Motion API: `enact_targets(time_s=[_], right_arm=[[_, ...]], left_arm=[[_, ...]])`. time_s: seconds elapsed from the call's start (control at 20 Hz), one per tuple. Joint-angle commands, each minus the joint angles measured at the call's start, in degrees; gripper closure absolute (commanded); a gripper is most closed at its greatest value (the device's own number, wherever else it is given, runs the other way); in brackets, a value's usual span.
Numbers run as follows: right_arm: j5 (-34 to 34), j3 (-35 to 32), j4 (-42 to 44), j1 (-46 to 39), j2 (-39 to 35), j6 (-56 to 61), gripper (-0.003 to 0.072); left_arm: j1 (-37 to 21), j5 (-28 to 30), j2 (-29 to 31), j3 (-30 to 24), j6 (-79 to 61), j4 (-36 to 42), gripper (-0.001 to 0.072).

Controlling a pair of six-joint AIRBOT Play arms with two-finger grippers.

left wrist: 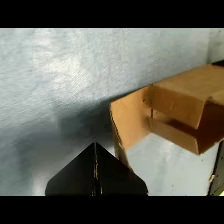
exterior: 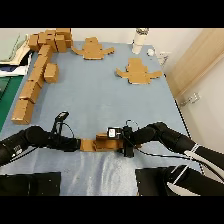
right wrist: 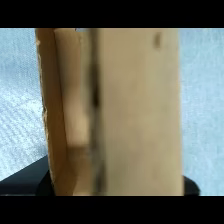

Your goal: Fold the box.

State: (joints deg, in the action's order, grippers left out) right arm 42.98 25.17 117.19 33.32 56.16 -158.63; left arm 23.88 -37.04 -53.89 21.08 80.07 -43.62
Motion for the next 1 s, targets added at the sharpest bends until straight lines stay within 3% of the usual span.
enact_targets(time_s=[0.0,0.3,0.75,0.85,0.9,0.95], right_arm=[[0.0,0.0,0.0,0.0,0.0,0.0,0.0185],[0.0,0.0,0.0,0.0,0.0,0.0,0.0186],[0.0,0.0,0.0,0.0,0.0,0.0,0.0185],[0.0,0.0,0.0,0.0,0.0,0.0,0.0185],[0.0,0.0,0.0,0.0,0.0,0.0,0.0185],[0.0,0.0,0.0,0.0,0.0,0.0,0.0185]], left_arm=[[3.1,7.1,-2.7,-0.3,-2.9,6.5,0.0696],[3.3,1.9,0.7,1.1,-6.5,10.2,0.0694],[2.4,1.1,1.0,2.5,-7.2,11.5,0.0689],[2.4,1.1,1.0,2.5,-7.2,12.0,0.0267],[2.4,1.5,1.0,2.5,-7.2,12.0,0.0347],[2.4,1.7,1.0,2.5,-7.1,12.0,0.0358]])
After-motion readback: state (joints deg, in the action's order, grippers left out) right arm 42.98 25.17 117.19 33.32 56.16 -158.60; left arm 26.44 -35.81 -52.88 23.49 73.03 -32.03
